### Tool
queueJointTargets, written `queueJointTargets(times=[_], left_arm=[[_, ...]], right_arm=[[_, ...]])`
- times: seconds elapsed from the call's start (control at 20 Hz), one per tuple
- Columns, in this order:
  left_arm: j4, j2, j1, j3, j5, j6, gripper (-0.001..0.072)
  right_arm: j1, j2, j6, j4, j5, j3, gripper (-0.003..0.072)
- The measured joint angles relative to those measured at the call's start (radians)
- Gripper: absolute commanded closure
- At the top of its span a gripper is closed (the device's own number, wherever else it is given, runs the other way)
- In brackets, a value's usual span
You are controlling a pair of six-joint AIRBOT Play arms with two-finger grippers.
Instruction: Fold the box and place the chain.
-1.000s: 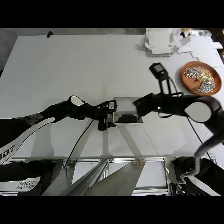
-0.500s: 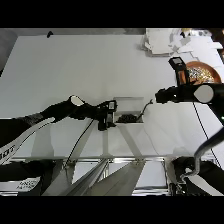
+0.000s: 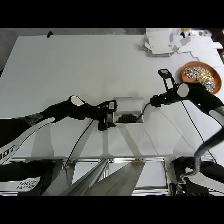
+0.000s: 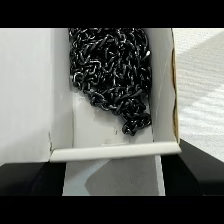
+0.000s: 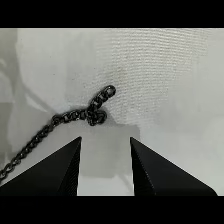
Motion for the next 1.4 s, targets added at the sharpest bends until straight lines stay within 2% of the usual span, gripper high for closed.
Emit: queueJointTargets(times=[0.05, 0.25, 0.3, 0.35, 0.4, 0.45, 0.5, 0.75, 1.05, 1.25, 1.4], left_arm=[[0.000, 0.000, 0.000, 0.000, 0.000, 0.000, 0.0559], [0.000, 0.000, 0.000, 0.000, 0.000, 0.000, 0.0559], [0.000, 0.000, 0.000, 0.000, 0.000, 0.000, 0.0559], [0.000, 0.000, 0.000, 0.000, 0.000, 0.000, 0.0559], [0.000, 0.000, 0.000, 0.000, 0.000, 0.000, 0.0559], [0.000, 0.000, 0.000, 0.000, 0.000, 0.000, 0.0559], [0.000, 0.000, 0.000, 0.000, 0.000, 0.000, 0.0559], [0.000, 0.000, 0.000, 0.000, 0.000, 0.000, 0.0559], [0.000, 0.000, 0.000, 0.000, 0.000, 0.000, 0.0559], [0.000, 0.000, 0.000, 0.000, 0.000, 0.000, 0.0559], [0.000, 0.000, 0.000, 0.000, 0.000, 0.000, 0.0559]], right_arm=[[0.006, -0.010, -0.003, 0.000, -0.011, 0.000, 0.0411], [0.021, -0.044, -0.009, 0.000, -0.056, 0.000, 0.0419], [0.023, -0.052, -0.010, 0.000, -0.065, 0.000, 0.0440], [0.024, -0.061, -0.011, 0.000, -0.071, 0.000, 0.0476], [0.026, -0.068, -0.012, -0.001, -0.074, 0.001, 0.0543], [0.026, -0.074, -0.012, -0.003, -0.075, 0.002, 0.0651], [0.026, -0.078, -0.012, -0.003, -0.074, 0.002, 0.0669], [0.028, -0.023, -0.021, -0.010, -0.059, 0.000, 0.0669], [0.028, 0.230, -0.026, -0.005, 0.034, 0.000, 0.0669], [0.064, 0.415, -0.083, 0.101, 0.121, 0.000, 0.0669], [0.141, 0.505, -0.134, 0.222, 0.138, 0.000, 0.0669]])
